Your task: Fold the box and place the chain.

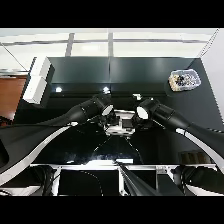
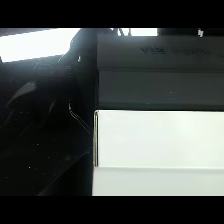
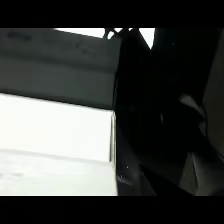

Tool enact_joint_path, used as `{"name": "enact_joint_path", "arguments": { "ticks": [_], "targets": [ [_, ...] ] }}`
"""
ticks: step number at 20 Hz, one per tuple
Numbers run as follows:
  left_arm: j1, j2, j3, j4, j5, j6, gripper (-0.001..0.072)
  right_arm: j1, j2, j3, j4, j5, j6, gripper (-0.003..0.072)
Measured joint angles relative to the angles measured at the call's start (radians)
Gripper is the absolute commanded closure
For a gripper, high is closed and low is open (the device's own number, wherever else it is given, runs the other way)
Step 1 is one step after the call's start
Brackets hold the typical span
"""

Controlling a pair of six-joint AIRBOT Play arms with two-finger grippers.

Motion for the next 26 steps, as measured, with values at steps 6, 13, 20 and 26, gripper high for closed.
{"name": "enact_joint_path", "arguments": {
  "ticks": [6, 13, 20, 26],
  "targets": [
    [0.000, 0.000, 0.000, 0.000, -0.005, 0.000, 0.0680, -0.001, -0.004, 0.025, -0.045, 0.002, 0.068, 0.0194],
    [0.000, 0.000, 0.000, 0.000, -0.006, 0.002, 0.0680, -0.002, -0.032, 0.029, -0.039, 0.008, 0.072, 0.0245],
    [0.000, 0.000, 0.000, -0.004, -0.010, 0.000, 0.0680, 0.001, -0.041, 0.029, -0.031, 0.007, 0.064, 0.0679],
    [0.000, 0.000, 0.000, 0.003, -0.004, 0.005, 0.0679, 0.001, -0.042, 0.029, -0.036, 0.007, 0.063, 0.0480]
  ]
}}
